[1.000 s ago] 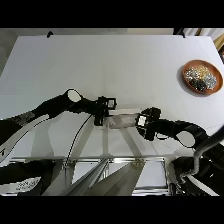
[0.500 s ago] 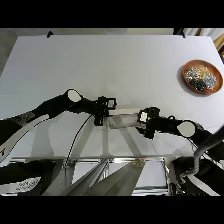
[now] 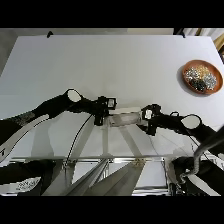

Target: Fold the box and place the chain.

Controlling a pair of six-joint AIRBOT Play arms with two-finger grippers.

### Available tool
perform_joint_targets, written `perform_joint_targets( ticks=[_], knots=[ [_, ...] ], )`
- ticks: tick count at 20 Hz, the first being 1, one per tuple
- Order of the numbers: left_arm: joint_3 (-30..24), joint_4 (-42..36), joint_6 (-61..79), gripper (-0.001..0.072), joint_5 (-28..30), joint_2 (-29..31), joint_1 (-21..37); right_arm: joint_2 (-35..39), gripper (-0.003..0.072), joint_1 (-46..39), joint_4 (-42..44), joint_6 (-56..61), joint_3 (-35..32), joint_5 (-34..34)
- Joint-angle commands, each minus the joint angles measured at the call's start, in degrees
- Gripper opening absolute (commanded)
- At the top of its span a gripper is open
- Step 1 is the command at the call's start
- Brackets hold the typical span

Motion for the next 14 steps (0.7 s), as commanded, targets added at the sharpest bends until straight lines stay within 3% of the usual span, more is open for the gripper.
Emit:
perform_joint_targets(
  ticks=[1, 5, 14],
  knots=[
    [0.04, 0.07, 0.02, 0.0011, -0.15, 0.04, -0.02, -0.17, 0.0690, -1.88, 5.03, -7.26, 0.00, 2.23],
    [0.04, 0.04, 0.02, 0.0011, -0.15, 0.04, -0.02, -0.85, 0.0690, -2.21, 9.25, -11.15, 0.00, 2.64],
    [0.04, 0.04, 0.02, 0.0011, -0.15, 0.04, -0.02, -10.91, 0.0689, -2.19, 12.26, -17.05, 1.27, 7.61]
  ],
)
